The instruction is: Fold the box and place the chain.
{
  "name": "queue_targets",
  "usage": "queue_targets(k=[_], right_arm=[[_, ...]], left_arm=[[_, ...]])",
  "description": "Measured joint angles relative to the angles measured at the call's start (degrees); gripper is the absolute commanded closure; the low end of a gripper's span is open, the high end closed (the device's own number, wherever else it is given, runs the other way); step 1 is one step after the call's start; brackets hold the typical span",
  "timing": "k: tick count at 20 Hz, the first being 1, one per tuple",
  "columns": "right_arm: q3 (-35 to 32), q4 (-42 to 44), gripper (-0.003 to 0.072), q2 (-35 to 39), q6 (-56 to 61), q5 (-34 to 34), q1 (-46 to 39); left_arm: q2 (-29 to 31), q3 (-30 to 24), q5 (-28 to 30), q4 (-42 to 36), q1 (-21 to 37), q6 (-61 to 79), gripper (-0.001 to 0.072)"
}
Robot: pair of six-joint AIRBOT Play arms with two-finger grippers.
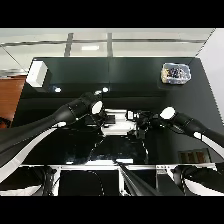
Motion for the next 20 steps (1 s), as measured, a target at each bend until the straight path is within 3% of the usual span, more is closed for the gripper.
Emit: queue_targets(k=[14, 15, 17, 20], right_arm=[[0.0, 0.0, 0.0489, 0.02, 0.0, 0.0, 0.0], [0.0, 0.0, 0.0489, 0.0, 0.0, 0.0, 0.0], [0.0, 0.02, 0.0489, 0.0, 0.02, 0.0, 0.0], [0.0, -0.09, 0.0489, 0.02, -0.07, 0.0, 0.0]], left_arm=[[-3.19, 3.02, -3.41, 1.66, -0.07, -0.35, 0.044], [-3.23, 3.02, -3.43, 1.66, -0.07, -0.35, 0.0483], [-3.34, 3.02, -3.34, 1.42, -0.07, -0.35, 0.0688], [-3.37, 3.04, -3.41, 1.46, -0.07, -0.15, 0.0686]])
